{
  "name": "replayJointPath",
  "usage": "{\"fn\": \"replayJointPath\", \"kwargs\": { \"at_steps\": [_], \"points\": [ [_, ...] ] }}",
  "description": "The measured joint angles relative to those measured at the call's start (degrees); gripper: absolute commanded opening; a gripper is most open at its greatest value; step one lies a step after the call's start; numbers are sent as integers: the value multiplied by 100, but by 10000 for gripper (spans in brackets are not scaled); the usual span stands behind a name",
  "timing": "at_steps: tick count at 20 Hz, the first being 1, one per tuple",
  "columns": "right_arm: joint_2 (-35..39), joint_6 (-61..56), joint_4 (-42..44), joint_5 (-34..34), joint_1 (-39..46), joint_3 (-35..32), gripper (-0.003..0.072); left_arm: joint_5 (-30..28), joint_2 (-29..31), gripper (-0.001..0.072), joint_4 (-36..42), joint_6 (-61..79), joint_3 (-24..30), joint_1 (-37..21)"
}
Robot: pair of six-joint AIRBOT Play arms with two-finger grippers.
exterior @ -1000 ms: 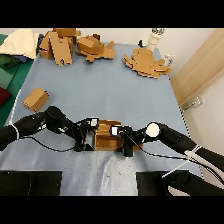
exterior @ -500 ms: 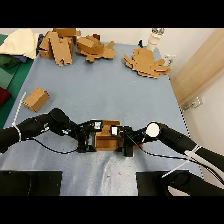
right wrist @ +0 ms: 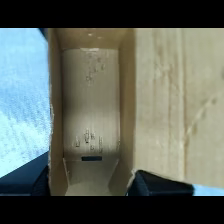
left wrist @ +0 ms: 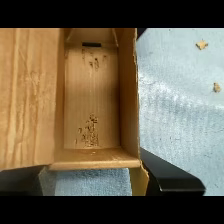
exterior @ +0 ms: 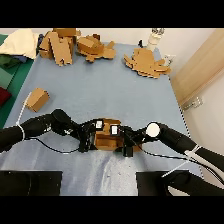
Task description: Fold the box.
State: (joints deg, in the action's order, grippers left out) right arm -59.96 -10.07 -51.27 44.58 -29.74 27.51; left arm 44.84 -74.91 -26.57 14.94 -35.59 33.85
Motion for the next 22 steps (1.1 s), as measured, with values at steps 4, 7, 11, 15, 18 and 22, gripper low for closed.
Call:
{"fn": "replayJointPath", "kwargs": {
  "at_steps": [4,7,11,15,18,22],
  "points": [
    [0,0,0,-2,0,0,582,-7,-11,516,-7,-17,0,7],
    [0,0,9,-4,0,0,582,-15,-11,516,-11,-35,0,11],
    [0,0,31,-4,2,0,585,-24,-11,516,-15,-42,0,11],
    [0,-2,48,-17,2,0,720,-31,-11,516,-17,-55,0,11],
    [17,-83,22,-15,2,0,720,-33,-11,516,-17,-59,0,11],
    [101,-490,-284,-15,2,7,720,-33,-11,516,-17,-59,0,11]
  ]
}}
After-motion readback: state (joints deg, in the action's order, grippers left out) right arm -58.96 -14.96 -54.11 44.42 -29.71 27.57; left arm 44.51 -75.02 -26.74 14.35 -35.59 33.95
